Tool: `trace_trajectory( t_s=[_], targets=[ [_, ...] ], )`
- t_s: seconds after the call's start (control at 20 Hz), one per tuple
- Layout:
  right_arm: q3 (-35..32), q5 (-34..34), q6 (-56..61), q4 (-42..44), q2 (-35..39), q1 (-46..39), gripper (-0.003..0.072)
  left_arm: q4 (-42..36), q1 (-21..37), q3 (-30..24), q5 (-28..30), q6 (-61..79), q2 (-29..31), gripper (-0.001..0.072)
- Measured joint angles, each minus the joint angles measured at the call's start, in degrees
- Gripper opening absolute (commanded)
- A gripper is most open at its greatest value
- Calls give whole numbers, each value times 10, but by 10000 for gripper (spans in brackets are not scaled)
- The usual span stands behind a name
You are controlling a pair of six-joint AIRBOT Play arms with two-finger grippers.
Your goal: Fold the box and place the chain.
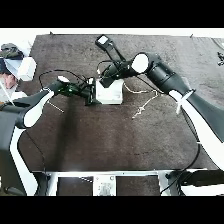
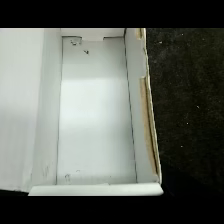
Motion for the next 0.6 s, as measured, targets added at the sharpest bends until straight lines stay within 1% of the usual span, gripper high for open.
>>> trace_trajectory(
  t_s=[0.15,0.3,0.45,0.6],
  targets=[
    [0,10,53,-87,35,-17,-12,0,0,0,0,0,0,347],
    [0,40,79,-129,66,-45,-12,0,0,0,0,0,0,347],
    [0,66,90,-136,81,-59,-12,0,0,0,0,0,0,346],
    [-1,74,81,-99,72,-42,-12,0,0,0,0,0,0,347]
  ],
)
